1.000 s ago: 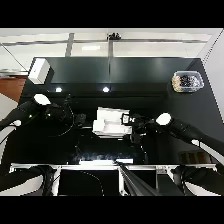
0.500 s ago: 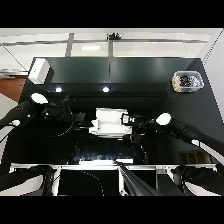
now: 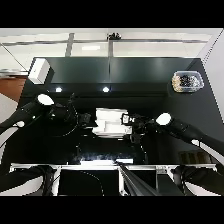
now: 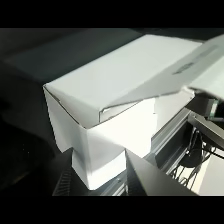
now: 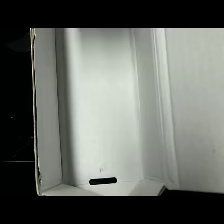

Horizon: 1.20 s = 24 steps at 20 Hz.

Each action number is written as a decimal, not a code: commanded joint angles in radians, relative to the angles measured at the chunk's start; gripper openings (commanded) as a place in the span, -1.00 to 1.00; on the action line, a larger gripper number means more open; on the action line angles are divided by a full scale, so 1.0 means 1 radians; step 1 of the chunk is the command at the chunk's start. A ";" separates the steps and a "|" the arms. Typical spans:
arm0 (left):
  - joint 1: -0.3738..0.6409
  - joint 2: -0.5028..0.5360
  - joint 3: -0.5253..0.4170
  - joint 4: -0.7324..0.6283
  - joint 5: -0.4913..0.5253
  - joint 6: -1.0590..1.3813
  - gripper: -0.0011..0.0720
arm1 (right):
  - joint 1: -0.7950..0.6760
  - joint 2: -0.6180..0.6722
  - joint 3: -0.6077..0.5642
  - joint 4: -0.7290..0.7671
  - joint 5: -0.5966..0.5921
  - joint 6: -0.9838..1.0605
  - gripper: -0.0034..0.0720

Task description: Fold the box and place the chain.

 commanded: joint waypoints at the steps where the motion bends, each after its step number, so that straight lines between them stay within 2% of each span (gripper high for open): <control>1: -0.034 0.001 0.001 0.003 0.060 -0.032 0.10 | 0.000 0.000 0.000 0.000 0.000 0.000 0.51; 7: -0.086 0.001 0.003 0.027 0.122 -0.084 0.10 | 0.000 0.000 0.000 0.000 0.000 0.000 0.51; 14: -0.255 0.001 0.104 0.411 0.203 -0.463 0.10 | 0.000 0.000 0.000 0.000 0.000 0.001 0.51; 20: -0.469 0.000 0.209 0.800 0.195 -0.903 0.10 | 0.000 0.000 0.000 0.000 -0.001 0.002 0.51; 23: -0.525 -0.003 0.217 0.846 0.183 -1.012 0.09 | 0.000 0.000 0.000 0.000 -0.001 0.002 0.51; 24: -0.531 -0.005 0.217 0.847 0.168 -1.039 0.00 | 0.000 0.000 0.000 0.000 -0.001 0.002 0.51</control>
